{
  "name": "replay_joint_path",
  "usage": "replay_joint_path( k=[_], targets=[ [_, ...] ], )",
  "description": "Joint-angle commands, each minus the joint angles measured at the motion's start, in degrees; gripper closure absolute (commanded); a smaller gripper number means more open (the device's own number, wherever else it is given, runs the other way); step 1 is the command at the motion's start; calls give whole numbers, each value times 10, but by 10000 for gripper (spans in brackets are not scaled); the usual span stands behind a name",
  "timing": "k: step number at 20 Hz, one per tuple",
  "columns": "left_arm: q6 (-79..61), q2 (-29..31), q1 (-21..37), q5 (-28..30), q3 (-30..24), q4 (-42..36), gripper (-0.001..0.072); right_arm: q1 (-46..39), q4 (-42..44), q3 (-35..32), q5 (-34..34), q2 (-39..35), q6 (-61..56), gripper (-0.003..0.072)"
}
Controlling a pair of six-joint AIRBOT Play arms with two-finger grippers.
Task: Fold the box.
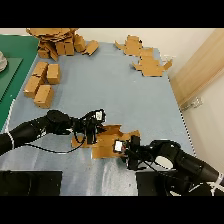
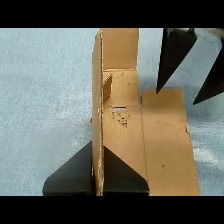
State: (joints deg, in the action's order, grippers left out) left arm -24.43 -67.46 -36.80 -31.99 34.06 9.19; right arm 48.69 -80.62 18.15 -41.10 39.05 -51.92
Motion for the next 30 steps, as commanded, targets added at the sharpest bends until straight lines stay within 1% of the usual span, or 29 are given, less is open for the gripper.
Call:
replay_joint_path(
  k=[1,3,4,5,6,8,11,14,17,23,27,30],
  targets=[
    [0,0,0,0,0,0,698,11,-14,13,24,67,33,213],
    [0,0,0,0,0,0,698,11,-1,28,26,51,33,212],
    [0,0,0,0,0,0,698,11,5,28,40,42,34,203],
    [0,0,0,0,0,0,698,13,6,28,50,41,34,202],
    [0,0,0,0,0,0,698,18,3,26,52,43,33,176],
    [0,0,0,0,0,0,698,32,1,16,52,54,36,176],
    [0,0,0,0,0,0,698,61,-26,4,69,56,35,176],
    [0,0,0,1,0,0,698,82,-39,-9,69,56,33,176],
    [0,0,0,0,0,0,698,84,-64,-11,86,56,23,177],
    [0,0,0,0,0,0,698,83,-143,-11,104,56,-13,177],
    [0,0,0,0,0,0,698,83,-167,-10,111,56,-28,177],
    [0,0,0,0,0,0,698,80,-181,-9,130,56,-43,176]
  ],
)
